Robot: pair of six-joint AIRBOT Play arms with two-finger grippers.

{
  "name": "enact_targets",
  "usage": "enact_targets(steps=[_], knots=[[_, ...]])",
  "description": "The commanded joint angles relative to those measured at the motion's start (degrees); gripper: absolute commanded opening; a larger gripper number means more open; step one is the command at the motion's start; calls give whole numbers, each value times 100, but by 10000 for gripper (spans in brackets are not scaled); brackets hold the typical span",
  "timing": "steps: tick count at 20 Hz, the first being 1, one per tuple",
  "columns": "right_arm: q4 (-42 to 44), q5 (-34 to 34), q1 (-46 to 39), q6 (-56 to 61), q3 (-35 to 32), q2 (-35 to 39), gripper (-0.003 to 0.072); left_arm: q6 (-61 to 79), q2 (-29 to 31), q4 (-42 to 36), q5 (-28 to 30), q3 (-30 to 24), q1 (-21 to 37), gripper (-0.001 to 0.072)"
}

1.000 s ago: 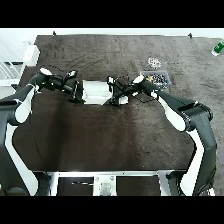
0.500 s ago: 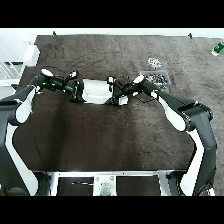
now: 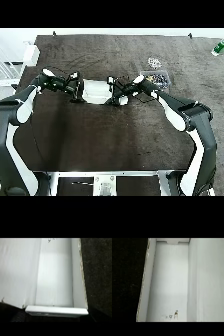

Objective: Fold the box and place the chain.

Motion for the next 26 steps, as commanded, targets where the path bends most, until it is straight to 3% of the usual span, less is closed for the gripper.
enact_targets(steps=[1,10,17,26], knots=[[7,-7,7,4,-2,0,545,31,0,7,-92,-2,-79,716],[7,-7,4,2,-2,0,544,-90,0,20,-107,-31,-116,716],[7,-7,4,2,-2,0,545,-225,0,0,330,59,-50,706],[7,-7,4,2,-2,0,545,-352,-66,-87,17,55,-186,705]])
